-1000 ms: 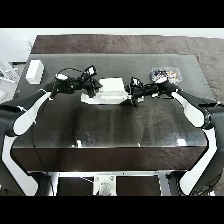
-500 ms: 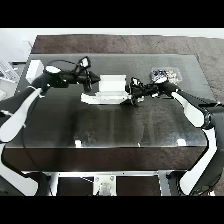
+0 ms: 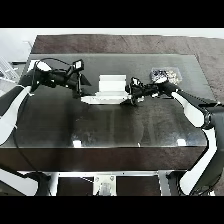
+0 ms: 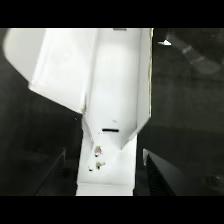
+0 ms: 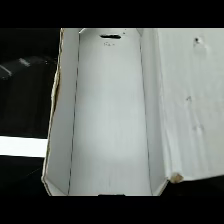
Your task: Fold the box and place the chain.
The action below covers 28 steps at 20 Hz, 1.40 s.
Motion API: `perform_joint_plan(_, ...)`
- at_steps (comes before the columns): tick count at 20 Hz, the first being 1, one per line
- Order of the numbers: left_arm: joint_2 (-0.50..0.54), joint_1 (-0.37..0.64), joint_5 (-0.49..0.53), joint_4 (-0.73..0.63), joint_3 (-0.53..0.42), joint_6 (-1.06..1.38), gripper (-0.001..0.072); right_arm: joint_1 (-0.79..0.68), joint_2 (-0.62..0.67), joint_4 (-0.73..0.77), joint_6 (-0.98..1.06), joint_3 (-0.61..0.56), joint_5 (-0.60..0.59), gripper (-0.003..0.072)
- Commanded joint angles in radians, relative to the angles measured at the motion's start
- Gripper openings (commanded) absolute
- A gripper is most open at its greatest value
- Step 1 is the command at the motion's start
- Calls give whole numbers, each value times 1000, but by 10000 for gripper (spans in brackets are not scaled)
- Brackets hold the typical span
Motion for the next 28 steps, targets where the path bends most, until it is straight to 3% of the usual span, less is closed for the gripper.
perform_joint_plan(1,-39,-1,-3,45,-2,-17,564,-1,-1,0,0,0,0,588)
perform_joint_plan(5,-72,-37,10,45,-2,38,568,-1,-1,0,0,0,0,588)
perform_joint_plan(6,-78,-48,23,45,-2,46,697,-1,-1,0,0,0,0,588)
perform_joint_plan(7,-83,-56,35,45,-2,46,705,-1,-1,0,0,0,0,588)
perform_joint_plan(13,-91,-68,34,40,-2,39,705,-1,-1,0,0,0,0,588)
perform_joint_plan(19,-91,-83,113,34,-2,37,703,-1,-1,0,0,0,0,588)
perform_joint_plan(20,-91,-83,114,33,-2,32,681,-1,-1,0,0,0,0,588)
perform_joint_plan(21,-91,-83,114,33,-2,31,587,-1,-1,0,0,0,0,588)
perform_joint_plan(24,-93,-83,138,14,-2,31,581,-1,-1,0,0,0,0,588)
perform_joint_plan(26,-101,-85,135,3,-2,31,400,-1,-1,0,0,0,0,588)
perform_joint_plan(27,-105,-87,136,5,-2,31,351,-1,-1,0,0,0,0,588)
perform_joint_plan(28,-107,-90,137,3,-2,31,346,-1,-1,0,0,0,1,588)
